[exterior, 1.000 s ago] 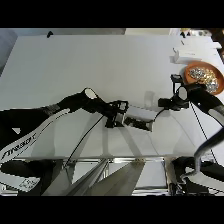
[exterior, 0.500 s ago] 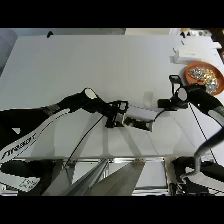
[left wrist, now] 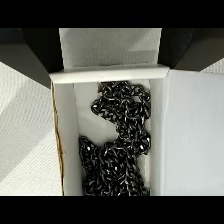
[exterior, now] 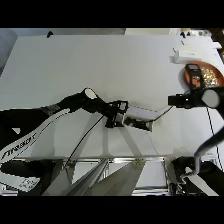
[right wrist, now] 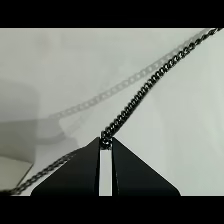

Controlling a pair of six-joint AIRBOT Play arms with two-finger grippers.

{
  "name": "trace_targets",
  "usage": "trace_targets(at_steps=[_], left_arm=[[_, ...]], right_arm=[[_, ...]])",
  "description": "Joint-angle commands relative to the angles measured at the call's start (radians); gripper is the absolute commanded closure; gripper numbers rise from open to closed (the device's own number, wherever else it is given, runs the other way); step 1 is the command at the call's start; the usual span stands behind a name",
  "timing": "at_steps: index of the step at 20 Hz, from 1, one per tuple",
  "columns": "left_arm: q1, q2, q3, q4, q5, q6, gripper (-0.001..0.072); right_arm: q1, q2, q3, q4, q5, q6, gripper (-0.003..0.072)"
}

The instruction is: Fold the box and place the chain.

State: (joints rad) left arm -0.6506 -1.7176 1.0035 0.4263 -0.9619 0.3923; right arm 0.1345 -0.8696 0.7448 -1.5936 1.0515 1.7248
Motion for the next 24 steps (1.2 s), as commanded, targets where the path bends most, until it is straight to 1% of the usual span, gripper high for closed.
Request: trace_targets(at_steps=[1, 4, 7, 9, 11, 15, 19, 22, 24], left_arm=[[0.001, 0.001, 0.0, 0.0, 0.0, 0.0, 0.05], [0.001, 0.001, 0.0, 0.0, 0.0, 0.0, 0.05], [0.001, 0.001, 0.0, 0.0, 0.0, 0.0, 0.05], [0.001, 0.001, 0.0, 0.0, 0.0, 0.0, 0.05], [0.001, 0.0, 0.0, 0.0, 0.0, 0.0, 0.05], [0.001, 0.0, 0.0, 0.0, 0.0, 0.0, 0.05], [0.001, 0.001, 0.0, 0.0, 0.0, 0.0, 0.05], [0.001, 0.0, 0.0, 0.0, 0.0, 0.0, 0.05], [0.001, 0.001, 0.0, 0.0, 0.0, 0.0, 0.05]], right_arm=[[0.001, 0.187, 0.001, 0.207, 0.09, -0.097, 0.0667], [0.001, 0.303, 0.001, 0.4, 0.134, -0.157, 0.0666], [0.001, 0.385, 0.001, 0.548, 0.178, -0.163, 0.0666], [0.001, 0.428, 0.001, 0.628, 0.189, -0.163, 0.0666], [0.001, 0.464, 0.001, 0.678, 0.192, -0.163, 0.0666], [0.001, 0.494, 0.001, 0.735, 0.194, -0.163, 0.0666], [0.001, 0.494, 0.001, 0.742, 0.187, -0.163, 0.0666], [0.001, 0.493, 0.0, 0.719, 0.174, -0.163, 0.0666], [0.001, 0.493, -0.005, 0.674, 0.163, -0.163, 0.0666]])
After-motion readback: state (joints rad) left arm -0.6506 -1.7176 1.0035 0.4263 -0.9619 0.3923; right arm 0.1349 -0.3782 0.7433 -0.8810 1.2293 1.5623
